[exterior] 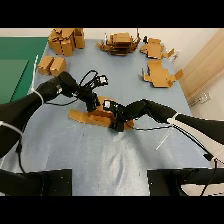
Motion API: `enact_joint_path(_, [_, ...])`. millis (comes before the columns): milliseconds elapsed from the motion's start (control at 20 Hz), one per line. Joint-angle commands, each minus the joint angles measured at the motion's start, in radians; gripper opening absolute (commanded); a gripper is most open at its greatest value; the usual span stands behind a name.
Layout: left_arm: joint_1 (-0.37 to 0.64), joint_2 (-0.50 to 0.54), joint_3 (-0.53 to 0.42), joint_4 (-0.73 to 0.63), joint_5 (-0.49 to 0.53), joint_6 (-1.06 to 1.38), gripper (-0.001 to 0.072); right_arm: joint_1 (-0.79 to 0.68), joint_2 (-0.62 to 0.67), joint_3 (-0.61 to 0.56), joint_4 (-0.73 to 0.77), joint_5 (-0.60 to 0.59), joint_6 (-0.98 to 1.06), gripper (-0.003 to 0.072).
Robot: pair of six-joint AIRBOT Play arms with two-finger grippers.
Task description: Fold the box.
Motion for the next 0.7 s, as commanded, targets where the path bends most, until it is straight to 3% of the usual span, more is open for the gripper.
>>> enact_joint_path(0, [0.0,-0.105,0.156,0.074,-0.206,-0.048,0.0014,0.001,0.0,0.0,0.0,0.0,-0.001,0.0217])
enact_joint_path(200, [-0.002,-0.208,0.282,0.117,-0.364,-0.075,0.0015,0.001,0.0,0.0,0.0,0.0,-0.001,0.0217])
enact_joint_path(350, [-0.002,-0.241,0.312,0.124,-0.484,-0.085,0.0015,0.001,0.0,-0.001,0.0,0.001,-0.001,0.0217])
enact_joint_path(650, [-0.002,-0.242,0.319,0.13,-0.463,-0.089,0.0016,0.001,-0.006,0.0,0.001,0.0,0.0,0.0217])
